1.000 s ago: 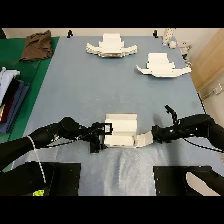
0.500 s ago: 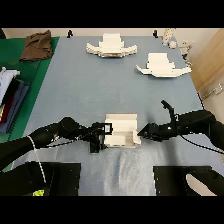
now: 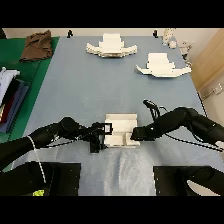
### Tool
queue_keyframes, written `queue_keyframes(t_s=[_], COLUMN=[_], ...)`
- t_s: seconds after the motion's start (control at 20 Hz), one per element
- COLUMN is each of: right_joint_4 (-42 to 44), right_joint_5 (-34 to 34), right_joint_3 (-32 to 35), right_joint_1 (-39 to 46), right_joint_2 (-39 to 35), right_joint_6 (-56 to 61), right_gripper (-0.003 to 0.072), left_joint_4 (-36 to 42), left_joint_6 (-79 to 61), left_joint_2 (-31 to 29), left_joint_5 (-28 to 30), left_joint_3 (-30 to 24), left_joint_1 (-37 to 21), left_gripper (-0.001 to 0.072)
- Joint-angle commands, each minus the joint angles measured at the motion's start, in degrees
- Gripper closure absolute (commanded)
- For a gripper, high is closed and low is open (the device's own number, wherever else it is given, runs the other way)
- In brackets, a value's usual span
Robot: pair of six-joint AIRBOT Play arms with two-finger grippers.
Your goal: Fold the box.
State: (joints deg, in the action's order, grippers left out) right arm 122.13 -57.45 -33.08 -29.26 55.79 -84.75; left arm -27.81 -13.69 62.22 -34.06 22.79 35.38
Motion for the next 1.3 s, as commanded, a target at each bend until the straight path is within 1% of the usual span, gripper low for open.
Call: queue_keyframes(t_s=[0.0,0.1,0.3,0.4,0.65,0.7,0.8,0.85,0.9,1.05,1.1,1.2,1.25], right_joint_4=[-14.08,-19.82,-28.52,-30.84,-31.47,-32.09,-32.57,-32.59,-32.57,-32.33,-32.33,-30.60,-29.42], right_joint_5=[-0.74,-2.58,-7.34,-8.98,-10.51,-10.51,-10.56,-10.56,-10.51,-10.54,-10.54,-10.58,-10.56], right_joint_3=[-5.84,-9.14,-14.60,-16.20,-17.07,-17.07,-17.07,-17.07,-17.07,-17.07,-17.07,-17.09,-17.09], right_joint_1=[-8.44,-12.55,-18.56,-19.87,-20.06,-20.06,-20.09,-20.13,-20.15,-20.15,-20.20,-20.26,-20.26], right_joint_2=[4.31,7.13,13.40,16.02,19.78,19.87,19.85,19.85,19.87,19.85,19.85,19.71,19.47], right_joint_6=[18.40,25.62,34.58,38.77,41.92,42.42,42.40,42.32,42.32,42.32,42.32,42.18,41.48], right_gripper=[0.0265,0.0265,0.0265,0.0265,0.0273,0.0297,0.0522,0.0655,0.0686,0.0686,0.0679,0.0281,0.0225], left_joint_4=[-0.02,-0.02,-0.02,-0.02,-0.02,-0.02,-0.02,-0.02,-0.02,-0.02,-0.02,-0.02,-0.02], left_joint_6=[-0.02,-0.02,0.00,0.00,-0.02,-0.02,0.00,0.00,-0.02,-0.02,-0.02,-0.02,-0.02], left_joint_2=[-0.04,-0.04,-0.04,-0.04,-0.04,-0.04,-0.04,-0.04,-0.04,-0.04,-0.04,-0.04,-0.04], left_joint_5=[0.00,0.02,0.00,0.02,0.00,0.02,0.02,0.02,0.02,0.00,0.02,0.02,0.02], left_joint_3=[0.07,0.07,0.07,0.07,0.07,0.07,0.07,0.07,0.07,0.07,0.07,0.07,0.07], left_joint_1=[-0.04,-0.04,-0.04,-0.02,-0.02,-0.02,-0.04,-0.04,-0.04,-0.02,-0.02,-0.02,-0.04], left_gripper=[0.0332,0.0332,0.0332,0.0332,0.0332,0.0332,0.0332,0.0332,0.0332,0.0332,0.0332,0.0332,0.0332])
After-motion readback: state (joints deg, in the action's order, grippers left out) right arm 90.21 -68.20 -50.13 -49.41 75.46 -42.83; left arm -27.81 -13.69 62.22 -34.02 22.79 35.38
